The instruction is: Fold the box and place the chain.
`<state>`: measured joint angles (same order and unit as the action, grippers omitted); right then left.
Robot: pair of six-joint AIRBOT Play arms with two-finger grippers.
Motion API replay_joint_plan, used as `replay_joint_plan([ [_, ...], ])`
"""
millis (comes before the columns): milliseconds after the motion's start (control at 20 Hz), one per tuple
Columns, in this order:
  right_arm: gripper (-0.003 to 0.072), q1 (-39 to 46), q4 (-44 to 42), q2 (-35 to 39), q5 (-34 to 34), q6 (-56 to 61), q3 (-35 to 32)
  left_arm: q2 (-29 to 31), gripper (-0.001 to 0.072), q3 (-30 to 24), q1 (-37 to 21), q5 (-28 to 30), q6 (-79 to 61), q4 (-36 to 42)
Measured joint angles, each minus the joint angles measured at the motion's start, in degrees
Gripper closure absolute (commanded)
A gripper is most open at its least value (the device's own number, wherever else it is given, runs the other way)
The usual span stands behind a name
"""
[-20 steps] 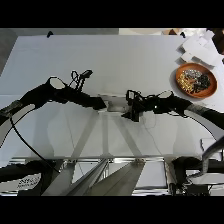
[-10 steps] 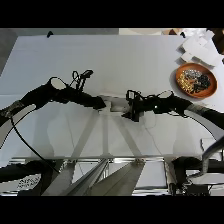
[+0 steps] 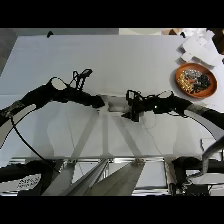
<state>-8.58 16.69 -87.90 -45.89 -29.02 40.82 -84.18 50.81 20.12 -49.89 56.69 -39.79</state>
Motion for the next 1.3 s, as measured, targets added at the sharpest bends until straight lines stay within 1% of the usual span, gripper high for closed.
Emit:
replay_joint_plan([
  [200, 0.0167, 0.0, 0.0, 0.0, 0.0, 0.0, 0.0, 0.0, 0.0225, 0.0, 0.0, 2.0, 0.3, -0.3],
  [600, 0.0167, 0.0, 0.0, 0.0, 0.0, 0.0, 0.0, 0.0, 0.0227, 0.0, 0.9, 3.2, 1.7, -5.2],
  [650, 0.0167, 0.0, 0.0, 0.0, 0.0, 0.0, 0.0, 0.0, 0.0271, 0.0, 1.2, 3.5, 2.1, -5.5],
  [700, 0.0167, 0.0, 0.0, 0.0, 0.0, 0.0, 0.0, 0.0, 0.0341, 0.0, 1.4, 3.7, 2.6, -5.7],
  [750, 0.0167, 0.0, 0.0, 0.0, 0.0, 0.0, 0.0, 0.0, 0.0342, 0.0, 1.7, 3.8, 3.2, -5.9],
  [800, 0.0167, 0.0, 0.0, 0.0, 0.0, 0.0, 0.0, 0.0, 0.0318, 0.0, 1.8, 4.0, 3.9, -6.2],
  [850, 0.0167, 0.0, 0.0, 0.0, 0.0, 0.0, 0.0, 0.0, 0.0266, 0.0, 2.1, 4.0, 5.2, -6.6],
  [950, 0.0167, 0.0, 0.0, 0.0, 0.0, 0.0, 0.0, 0.0, 0.0191, 0.0, 2.7, 3.8, 7.0, -7.7],
  [1300, 0.0167, 0.0, 0.1, 0.0, 0.0, 0.0, 0.0, 0.1, 0.0195, 0.2, 7.2, 3.5, 15.4, -14.3],
])
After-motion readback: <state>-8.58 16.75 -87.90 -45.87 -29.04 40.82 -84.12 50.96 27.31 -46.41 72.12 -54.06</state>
